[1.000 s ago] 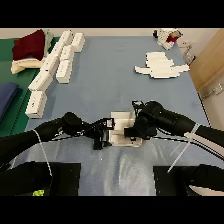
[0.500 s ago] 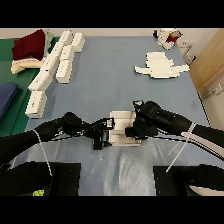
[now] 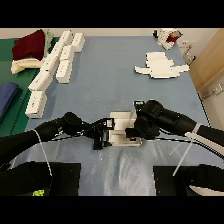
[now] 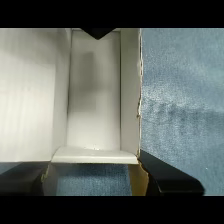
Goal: Fold the box.
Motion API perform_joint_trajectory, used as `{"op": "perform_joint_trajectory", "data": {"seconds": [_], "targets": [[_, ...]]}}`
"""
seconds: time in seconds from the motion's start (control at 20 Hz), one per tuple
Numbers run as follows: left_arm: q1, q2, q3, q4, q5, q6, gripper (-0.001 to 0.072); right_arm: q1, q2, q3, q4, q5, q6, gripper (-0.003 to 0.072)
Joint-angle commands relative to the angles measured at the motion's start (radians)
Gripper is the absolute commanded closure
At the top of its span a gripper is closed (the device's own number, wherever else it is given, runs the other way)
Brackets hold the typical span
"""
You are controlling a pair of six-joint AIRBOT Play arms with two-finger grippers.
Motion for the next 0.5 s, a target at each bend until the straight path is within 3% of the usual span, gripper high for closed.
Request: {"op": "perform_joint_trajectory", "data": {"seconds": [0.0,0.15,0.25,0.3,0.35,0.45], "targets": [[0.0,0.0,0.0,0.0,0.0,0.0,0.0265,-0.012,0.068,0.051,-0.018,-0.053,0.0,0.0154],[0.0,0.0,0.0,0.0,0.0,0.0,0.0265,-0.083,0.14,0.09,-0.041,-0.063,-0.029,0.0176],[0.0,0.0,0.0,0.0,0.0,0.0,0.0265,-0.193,0.159,0.088,-0.045,-0.068,-0.103,0.0443],[0.0,0.0,0.0,0.0,0.0,0.0,0.0265,-0.265,0.153,0.085,-0.034,-0.067,-0.163,0.0522],[0.0,0.0,0.0,0.0,0.0,0.0,0.0265,-0.337,0.14,0.079,-0.007,-0.061,-0.232,0.0646],[0.0,0.0,0.0,0.0,0.0,0.0,0.0265,-0.467,0.096,0.08,0.058,-0.028,-0.365,0.0683]]}}
